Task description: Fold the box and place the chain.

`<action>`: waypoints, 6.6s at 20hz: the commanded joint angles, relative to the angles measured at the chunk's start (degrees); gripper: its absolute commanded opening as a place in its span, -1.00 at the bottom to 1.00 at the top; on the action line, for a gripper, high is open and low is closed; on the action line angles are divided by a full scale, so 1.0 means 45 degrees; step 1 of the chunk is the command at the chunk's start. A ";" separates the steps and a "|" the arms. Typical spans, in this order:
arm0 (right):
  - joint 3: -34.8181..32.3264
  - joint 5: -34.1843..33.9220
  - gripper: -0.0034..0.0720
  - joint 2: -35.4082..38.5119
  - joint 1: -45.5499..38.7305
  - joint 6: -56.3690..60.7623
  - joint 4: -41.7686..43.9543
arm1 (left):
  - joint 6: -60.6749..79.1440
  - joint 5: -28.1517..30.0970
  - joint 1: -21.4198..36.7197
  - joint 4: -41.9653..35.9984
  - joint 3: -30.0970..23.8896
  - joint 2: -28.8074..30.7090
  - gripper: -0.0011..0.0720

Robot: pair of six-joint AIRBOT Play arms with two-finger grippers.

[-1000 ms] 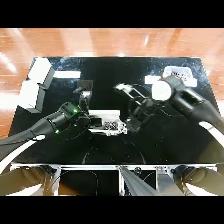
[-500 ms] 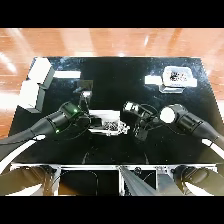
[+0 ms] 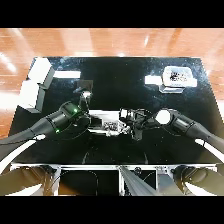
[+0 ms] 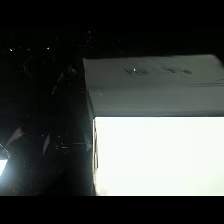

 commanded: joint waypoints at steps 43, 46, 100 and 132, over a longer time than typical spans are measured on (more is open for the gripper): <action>0.2069 0.0797 -0.85 0.3891 0.1273 0.3551 0.2361 | -0.0005 0.0019 0.0000 -0.0005 -0.0010 0.0010 -0.90; 0.3585 -0.0330 -0.85 0.3876 0.1889 0.3555 0.2409 | -0.0005 -0.0019 0.0000 -0.0005 -0.0010 0.0010 -0.90; -0.0539 -0.0816 0.73 0.1569 -0.0005 0.2317 -0.1860 | 0.0000 0.0078 0.0000 0.0000 -0.0010 0.0010 -0.90; -0.0083 -0.2448 -0.87 0.1821 0.2006 0.1287 0.0937 | 0.0000 0.0423 0.0000 0.0000 -0.0010 0.0010 -0.90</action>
